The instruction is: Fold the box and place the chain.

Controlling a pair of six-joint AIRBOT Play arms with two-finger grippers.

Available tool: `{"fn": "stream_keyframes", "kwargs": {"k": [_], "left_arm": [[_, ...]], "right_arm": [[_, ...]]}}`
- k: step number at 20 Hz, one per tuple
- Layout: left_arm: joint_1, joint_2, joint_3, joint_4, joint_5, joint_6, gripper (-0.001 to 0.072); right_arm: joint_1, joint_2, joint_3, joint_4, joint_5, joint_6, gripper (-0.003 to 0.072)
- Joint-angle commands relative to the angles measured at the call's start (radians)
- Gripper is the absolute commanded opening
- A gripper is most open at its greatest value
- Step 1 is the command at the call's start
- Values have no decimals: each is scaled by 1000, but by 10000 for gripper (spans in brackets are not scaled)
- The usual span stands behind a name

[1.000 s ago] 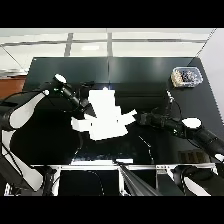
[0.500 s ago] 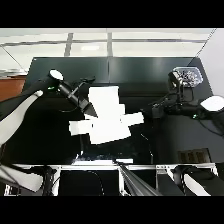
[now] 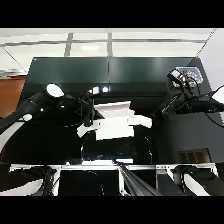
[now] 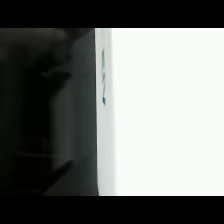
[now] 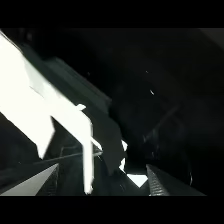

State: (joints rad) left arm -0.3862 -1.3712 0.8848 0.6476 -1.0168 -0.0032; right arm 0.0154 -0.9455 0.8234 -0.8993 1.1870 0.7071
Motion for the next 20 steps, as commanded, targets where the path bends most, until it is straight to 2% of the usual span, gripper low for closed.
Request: {"fn": "stream_keyframes", "kwargs": {"k": [1, 6, 11, 13, 16, 20], "left_arm": [[-89, -25, -18, 11, 190, 145, 29], [-98, -92, -17, 26, 204, 157, 31], [-92, -106, -17, 29, 206, 157, 31], [-92, -106, -17, 48, 205, 157, 31], [-92, -106, -17, 110, 204, 156, 31], [-92, -106, -17, 127, 201, 155, 31]], "right_arm": [[-1, 0, 6, 56, -48, 1, 625], [90, 0, -105, 58, -99, -188, 625], [254, -1, -282, 50, -330, -332, 625], [296, -2, -329, 50, -388, -401, 625], [356, -3, -364, 50, -422, -501, 625], [430, -32, -369, 36, -486, -557, 625]]}}
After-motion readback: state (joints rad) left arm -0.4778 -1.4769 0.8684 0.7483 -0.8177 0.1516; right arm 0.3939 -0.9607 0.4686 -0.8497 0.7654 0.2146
